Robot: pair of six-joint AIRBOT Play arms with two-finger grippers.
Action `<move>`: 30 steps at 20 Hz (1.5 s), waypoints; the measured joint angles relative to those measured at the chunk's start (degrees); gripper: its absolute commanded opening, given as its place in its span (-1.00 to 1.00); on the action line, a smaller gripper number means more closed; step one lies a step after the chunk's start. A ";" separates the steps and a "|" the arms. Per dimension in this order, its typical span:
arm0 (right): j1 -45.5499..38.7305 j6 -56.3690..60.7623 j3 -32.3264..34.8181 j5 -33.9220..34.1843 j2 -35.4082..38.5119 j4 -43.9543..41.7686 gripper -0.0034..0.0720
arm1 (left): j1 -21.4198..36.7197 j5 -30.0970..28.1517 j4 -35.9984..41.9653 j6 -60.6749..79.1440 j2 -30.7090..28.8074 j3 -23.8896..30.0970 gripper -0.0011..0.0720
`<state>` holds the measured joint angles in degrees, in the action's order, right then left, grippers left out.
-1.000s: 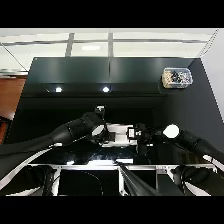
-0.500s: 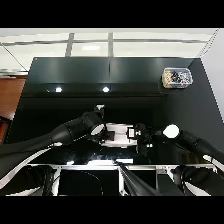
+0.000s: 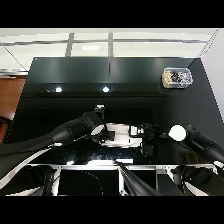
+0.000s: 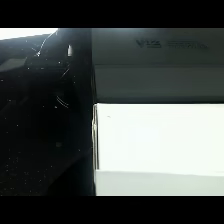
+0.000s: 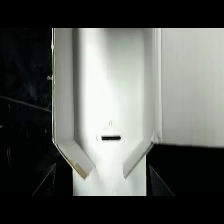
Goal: Fold the box and place the chain.
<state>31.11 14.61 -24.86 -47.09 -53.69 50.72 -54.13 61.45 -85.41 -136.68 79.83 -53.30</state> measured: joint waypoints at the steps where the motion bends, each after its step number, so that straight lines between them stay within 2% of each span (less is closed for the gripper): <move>1: 0.00 0.44 -0.09 -0.13 0.26 0.98 0.85 | 0.00 -0.31 -0.02 0.00 0.00 0.00 -0.89; 3: 0.02 -0.02 -0.24 0.26 0.07 1.18 0.82 | 0.00 -0.52 -0.04 0.00 0.00 0.00 -0.89; 4: 0.07 -1.07 -0.28 0.98 -0.33 0.42 0.13 | 0.02 -0.61 -0.04 -0.02 0.00 0.00 -0.89; 5: 0.07 -2.03 -0.31 1.55 -0.81 -0.74 -0.26 | 0.02 -0.66 -0.07 -0.02 0.00 0.00 -0.89; 13: 2.49 -4.07 -0.35 4.04 -2.84 -8.48 -0.27 | 0.02 -0.70 -0.11 0.02 0.00 0.00 -0.89; 19: 3.69 -2.10 0.07 8.61 -3.02 -12.72 -0.27 | 0.07 -0.81 -0.17 -0.17 0.00 0.00 -0.89; 20: 3.74 -1.84 0.28 8.83 -3.04 -12.90 -0.23 | 0.07 -0.83 -0.17 -0.15 0.00 0.00 -0.89; 21: 3.76 -1.42 0.42 9.03 -3.02 -13.18 0.15 | 0.07 -0.85 -0.15 -0.13 0.00 0.00 -0.89; 22: 3.80 -1.07 0.57 9.09 -3.04 -13.29 0.15 | 0.07 -0.87 -0.15 -0.09 0.00 0.00 -0.89; 23: 3.82 -0.79 0.63 9.09 -3.04 -13.33 -0.15 | 0.07 -0.87 -0.15 -0.07 0.00 -0.02 -0.89; 24: 3.85 -0.61 0.70 9.09 -3.04 -13.38 -0.69 | 0.07 -0.87 -0.15 -0.07 0.00 0.00 -0.89; 25: 3.85 -0.39 0.76 9.03 -3.04 -13.49 -0.67 | 0.07 -0.96 -0.15 0.02 0.00 0.00 -0.89; 26: 3.85 -0.17 0.79 8.87 -3.04 -13.64 -0.17 | 0.04 -1.16 -0.11 0.02 0.00 0.00 -0.89; 27: 3.85 0.04 0.81 8.92 -3.04 -13.70 -0.04 | 0.04 -1.16 -0.09 0.02 0.00 -0.02 -0.89; 28: 3.85 0.26 0.81 9.09 -3.04 -13.73 -0.67 | 0.04 -1.14 -0.09 0.00 0.00 0.00 -0.89; 29: 3.85 0.57 0.81 9.20 -3.04 -13.75 -0.86 | 0.07 -1.07 -0.09 -0.02 0.02 0.00 -0.89; 30: 3.78 1.09 0.81 9.27 -2.95 -13.88 -0.86 | 0.04 -1.07 -0.09 0.00 0.02 -0.02 -0.89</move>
<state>34.89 15.70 -24.05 -37.82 -56.64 36.84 -54.08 60.38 -85.49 -136.68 79.85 -53.32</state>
